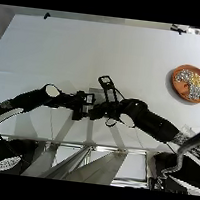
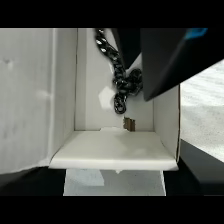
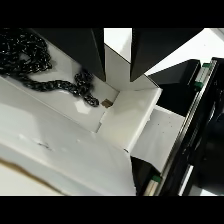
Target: Fold the box and place the chain.
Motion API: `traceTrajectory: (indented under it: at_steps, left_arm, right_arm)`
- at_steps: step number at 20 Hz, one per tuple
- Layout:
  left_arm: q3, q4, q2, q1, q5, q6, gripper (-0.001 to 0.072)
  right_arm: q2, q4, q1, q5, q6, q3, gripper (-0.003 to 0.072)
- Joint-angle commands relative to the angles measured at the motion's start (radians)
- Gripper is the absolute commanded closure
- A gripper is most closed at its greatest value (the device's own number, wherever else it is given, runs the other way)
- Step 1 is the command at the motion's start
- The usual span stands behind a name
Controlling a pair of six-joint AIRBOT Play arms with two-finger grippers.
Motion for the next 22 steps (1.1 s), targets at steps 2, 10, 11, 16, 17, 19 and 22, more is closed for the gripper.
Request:
traceTrajectory:
  at_steps: [2,10,11,16,17,19,22]
  left_arm:
    - [0.000,0.000,0.000,0.000,0.000,0.000,0.0437]
    - [0.001,0.000,0.000,0.000,0.000,0.000,0.0437]
    - [0.000,0.000,0.000,0.000,0.000,0.000,0.0437]
    - [0.001,0.000,0.000,0.000,0.000,0.000,0.0437]
    - [0.001,0.000,0.000,0.000,0.000,0.000,0.0437]
    - [0.000,0.000,0.000,0.000,0.000,0.000,0.0437]
    - [0.000,0.000,0.000,0.000,0.000,0.000,0.0437]
  right_arm:
    - [0.026,0.001,-0.032,0.003,0.011,0.001,0.0505]
    - [0.304,-0.007,-0.179,0.330,-0.273,0.001,0.0508]
    - [0.321,-0.008,-0.216,0.380,-0.351,0.001,0.0508]
    - [0.323,0.004,-0.396,0.476,-0.799,-0.031,0.0503]
    - [0.322,0.004,-0.423,0.470,-0.880,-0.053,0.0446]
    - [0.322,0.004,-0.470,0.428,-1.010,-0.115,0.0338]
    - [0.295,0.028,-0.489,0.314,-1.214,-0.213,0.0318]
